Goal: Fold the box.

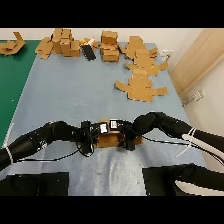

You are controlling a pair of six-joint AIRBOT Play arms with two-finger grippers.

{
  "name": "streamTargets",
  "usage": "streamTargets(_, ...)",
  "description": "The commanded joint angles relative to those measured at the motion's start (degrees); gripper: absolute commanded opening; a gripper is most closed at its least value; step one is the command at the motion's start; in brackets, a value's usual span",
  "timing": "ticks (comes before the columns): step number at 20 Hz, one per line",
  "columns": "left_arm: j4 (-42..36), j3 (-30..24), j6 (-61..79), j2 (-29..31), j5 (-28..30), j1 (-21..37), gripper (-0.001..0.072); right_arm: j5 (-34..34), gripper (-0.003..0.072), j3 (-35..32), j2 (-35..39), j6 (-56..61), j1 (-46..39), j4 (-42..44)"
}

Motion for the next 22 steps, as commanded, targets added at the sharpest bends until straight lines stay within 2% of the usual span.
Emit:
streamTargets(1, -0.81, 0.02, 0.11, -1.25, 1.90, -0.24, 0.0141, 0.07, 0.0412, -0.02, -0.04, 0.00, 0.02, 0.02)
streamTargets(6, -1.95, 0.02, 0.26, -1.60, 1.92, -0.24, 0.0145, 0.07, 0.0411, -0.02, -0.04, 0.00, 0.02, 0.02)
streamTargets(7, -2.80, 0.02, 0.26, -1.60, 1.92, -0.24, 0.0240, 0.04, 0.0411, -0.02, -0.04, 0.00, 0.02, 0.02)
streamTargets(8, -3.91, 0.02, 0.26, -1.60, 1.95, -0.24, 0.0443, 0.04, 0.0411, -0.02, -0.04, 0.00, 0.02, 0.02)
streamTargets(9, -5.14, 0.02, 0.26, -1.60, 1.99, -0.24, 0.0490, 0.04, 0.0412, -0.02, -0.04, 0.00, 0.02, 0.02)
streamTargets(20, -6.34, 0.02, 0.20, -1.57, 1.88, -0.20, 0.0488, 0.04, 0.0411, -0.02, -0.04, 0.00, 0.02, 0.02)
streamTargets(21, -5.16, 0.02, -0.28, -1.57, 1.88, -0.11, 0.0358, 0.04, 0.0412, -0.02, -0.04, 0.00, 0.02, 0.02)
streamTargets(22, -2.45, 0.02, -1.27, -1.42, 1.79, -0.11, 0.0058, 0.04, 0.0412, -0.02, -0.04, 0.00, 0.02, 0.02)
